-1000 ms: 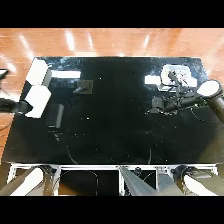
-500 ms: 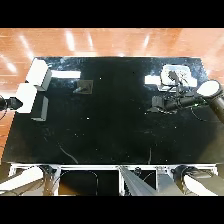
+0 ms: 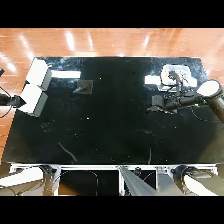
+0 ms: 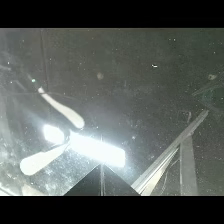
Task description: Fold the box and place the chain.
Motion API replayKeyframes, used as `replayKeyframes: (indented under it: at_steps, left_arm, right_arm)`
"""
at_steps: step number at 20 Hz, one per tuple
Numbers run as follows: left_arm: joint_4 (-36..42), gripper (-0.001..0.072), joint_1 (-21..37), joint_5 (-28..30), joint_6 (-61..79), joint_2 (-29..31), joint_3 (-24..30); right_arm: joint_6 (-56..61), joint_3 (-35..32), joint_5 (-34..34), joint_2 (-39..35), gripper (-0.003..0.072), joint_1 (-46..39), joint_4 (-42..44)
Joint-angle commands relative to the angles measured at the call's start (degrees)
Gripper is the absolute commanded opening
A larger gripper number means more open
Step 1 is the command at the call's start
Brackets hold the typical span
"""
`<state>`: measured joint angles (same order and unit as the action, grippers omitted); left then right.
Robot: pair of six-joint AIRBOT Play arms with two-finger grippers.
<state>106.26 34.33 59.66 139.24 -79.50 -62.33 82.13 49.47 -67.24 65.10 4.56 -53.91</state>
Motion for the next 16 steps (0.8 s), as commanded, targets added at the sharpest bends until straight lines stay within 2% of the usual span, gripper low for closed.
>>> replayKeyframes:
  at_steps: [1, 4, 5, 7, 8, 9, 11, 12, 13, 14, 16]
  left_arm:
    - [-6.2, 0.0632, -0.9, 2.1, -6.4, 0.0, -2.5]
    - [-5.9, 0.0632, -2.2, 1.8, -14.3, 1.9, -7.8]
    - [-3.3, 0.0631, -2.6, 2.1, -16.9, 3.1, -9.6]
    - [7.6, 0.062, -4.5, 1.8, -18.9, 6.3, -11.7]
    - [13.0, 0.0589, -6.8, 2.5, -19.8, 8.3, -11.7]
    - [14.9, 0.0437, -10.5, 4.6, -21.5, 10.2, -11.5]
    - [13.2, 0.0016, -21.1, 11.8, -22.8, 12.6, -11.0]
    - [11.5, 0.0016, -27.2, 14.1, -24.4, 13.3, -10.4]
    - [9.0, 0.0016, -33.4, 13.8, -27.3, 14.0, -9.2]
    - [6.1, 0.0016, -39.6, 11.5, -30.5, 15.0, -7.2]
    - [1.0, 0.0017, -48.9, 5.8, -39.9, 16.3, -1.8]
  right_arm:
    - [0.1, 0.0, 0.3, 0.0, 0.0038, 0.0, 0.0]
    - [-0.8, 0.2, 0.9, 0.0, 0.0038, 0.0, -0.2]
    - [-1.2, 1.2, 2.2, 0.0, 0.0039, 0.0, -0.6]
    - [-1.2, 7.6, 5.2, 0.0, 0.0038, 1.1, -3.4]
    - [-1.1, 12.7, 6.3, 0.2, 0.0038, 2.9, -7.4]
    - [-0.1, 18.0, 6.5, 0.9, 0.0038, 5.2, -13.2]
    - [7.3, 28.3, 4.3, 3.6, 0.0038, 11.1, -31.2]
    - [10.9, 31.6, 1.7, 4.8, 0.0039, 13.0, -39.5]
    - [13.3, 32.8, -0.8, 5.2, 0.0038, 13.4, -44.5]
    - [15.6, 32.9, -4.8, 5.1, 0.0037, 12.6, -47.2]
    - [17.5, 29.8, -12.0, 4.8, 0.0037, 8.4, -46.7]
